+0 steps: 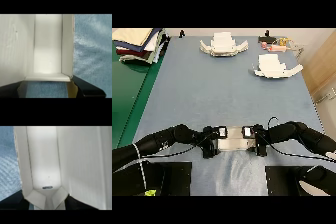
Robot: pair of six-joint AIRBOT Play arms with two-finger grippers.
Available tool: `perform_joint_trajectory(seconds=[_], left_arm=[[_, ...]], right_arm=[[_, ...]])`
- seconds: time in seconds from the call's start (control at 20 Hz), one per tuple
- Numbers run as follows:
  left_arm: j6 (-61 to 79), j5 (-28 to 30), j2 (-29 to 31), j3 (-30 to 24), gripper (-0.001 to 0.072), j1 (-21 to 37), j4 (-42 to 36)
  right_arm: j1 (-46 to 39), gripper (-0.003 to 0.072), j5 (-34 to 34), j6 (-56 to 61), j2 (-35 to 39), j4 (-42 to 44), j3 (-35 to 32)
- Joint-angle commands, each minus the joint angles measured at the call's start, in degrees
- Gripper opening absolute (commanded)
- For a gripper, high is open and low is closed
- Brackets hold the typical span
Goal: Fold the box.
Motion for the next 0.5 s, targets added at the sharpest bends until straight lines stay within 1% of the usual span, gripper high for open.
perform_joint_trajectory(seconds=[0.0,0.45], left_arm=[[1.18,-0.39,0.07,0.0,0.0705,0.07,-0.02],[1.38,0.26,-0.02,0.0,0.0704,-0.02,-0.57]], right_arm=[[0.02,0.0549,0.02,-0.02,-0.02,0.0,0.0],[0.02,0.0549,0.0,-0.02,-0.02,0.0,0.0]])
